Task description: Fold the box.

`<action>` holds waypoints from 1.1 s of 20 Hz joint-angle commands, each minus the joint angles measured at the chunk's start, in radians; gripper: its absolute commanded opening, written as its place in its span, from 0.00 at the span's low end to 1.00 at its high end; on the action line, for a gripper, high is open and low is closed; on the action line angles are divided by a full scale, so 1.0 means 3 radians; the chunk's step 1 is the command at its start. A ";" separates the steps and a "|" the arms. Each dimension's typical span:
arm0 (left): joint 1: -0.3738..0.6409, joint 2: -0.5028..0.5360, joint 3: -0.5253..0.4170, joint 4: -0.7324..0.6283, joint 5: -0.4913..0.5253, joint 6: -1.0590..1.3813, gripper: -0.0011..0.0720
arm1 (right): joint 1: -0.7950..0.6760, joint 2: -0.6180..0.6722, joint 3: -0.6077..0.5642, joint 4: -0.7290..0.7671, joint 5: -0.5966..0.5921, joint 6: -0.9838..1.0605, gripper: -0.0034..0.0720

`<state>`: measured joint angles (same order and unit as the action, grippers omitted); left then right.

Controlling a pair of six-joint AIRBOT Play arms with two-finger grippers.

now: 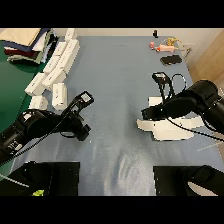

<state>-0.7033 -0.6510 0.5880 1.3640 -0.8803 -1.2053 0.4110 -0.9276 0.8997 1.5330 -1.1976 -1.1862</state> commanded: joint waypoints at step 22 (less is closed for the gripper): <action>0.0142 -0.0165 0.0097 -0.0660 0.0880 -0.1175 0.72 | -0.3750 -0.0837 0.0200 0.0257 -0.0532 -0.1839 0.66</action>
<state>-0.6872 -0.6781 0.6006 1.1694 -0.6262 -1.3991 -0.4831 -1.0771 0.9554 1.4380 -1.3979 -1.4830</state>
